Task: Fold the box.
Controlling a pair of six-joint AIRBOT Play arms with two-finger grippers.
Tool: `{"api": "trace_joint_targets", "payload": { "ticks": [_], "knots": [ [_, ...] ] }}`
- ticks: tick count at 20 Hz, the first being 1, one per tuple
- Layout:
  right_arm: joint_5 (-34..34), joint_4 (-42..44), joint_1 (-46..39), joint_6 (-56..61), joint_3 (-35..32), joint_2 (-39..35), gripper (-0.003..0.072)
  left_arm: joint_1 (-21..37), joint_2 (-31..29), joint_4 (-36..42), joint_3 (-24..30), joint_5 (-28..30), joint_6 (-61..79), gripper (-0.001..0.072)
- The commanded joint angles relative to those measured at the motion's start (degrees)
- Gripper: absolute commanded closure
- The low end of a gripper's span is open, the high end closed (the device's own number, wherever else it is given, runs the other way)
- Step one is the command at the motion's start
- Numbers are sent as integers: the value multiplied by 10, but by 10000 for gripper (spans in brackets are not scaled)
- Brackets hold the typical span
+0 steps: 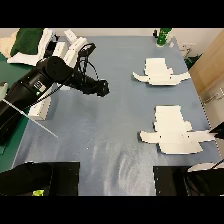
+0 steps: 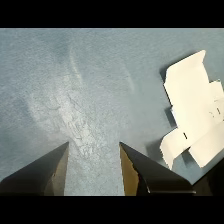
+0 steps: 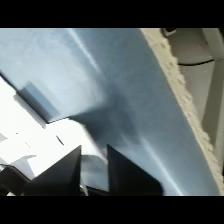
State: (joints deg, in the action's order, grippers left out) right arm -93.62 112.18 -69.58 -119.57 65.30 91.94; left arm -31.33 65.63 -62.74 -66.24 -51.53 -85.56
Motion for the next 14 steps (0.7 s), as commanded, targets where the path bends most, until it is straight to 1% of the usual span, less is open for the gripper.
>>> {"api": "trace_joint_targets", "payload": {
  "ticks": [1, 3, 6, 9, 11, 12, 14],
  "knots": [
    [-18, 66, 33, -1, -6, 0, 558, 0, 0, 0, 0, 0, 0, 231],
    [-34, 114, 77, -7, -6, 0, 677, -1, 0, 0, 0, 5, 0, 231],
    [-39, 159, 174, -7, -6, 0, 685, -1, 0, 0, 0, 17, 0, 231],
    [-22, 226, 276, 0, -9, -7, 686, -1, 0, 0, 0, 19, 0, 231],
    [28, 255, 347, -3, -31, -42, 686, 0, 0, -1, 0, 13, 1, 231],
    [72, 254, 380, -3, -54, -72, 687, 2, 0, -1, 0, 1, 4, 231],
    [152, 252, 427, -2, -112, -137, 687, 13, 0, -3, -2, -48, 12, 231]
  ]
}}
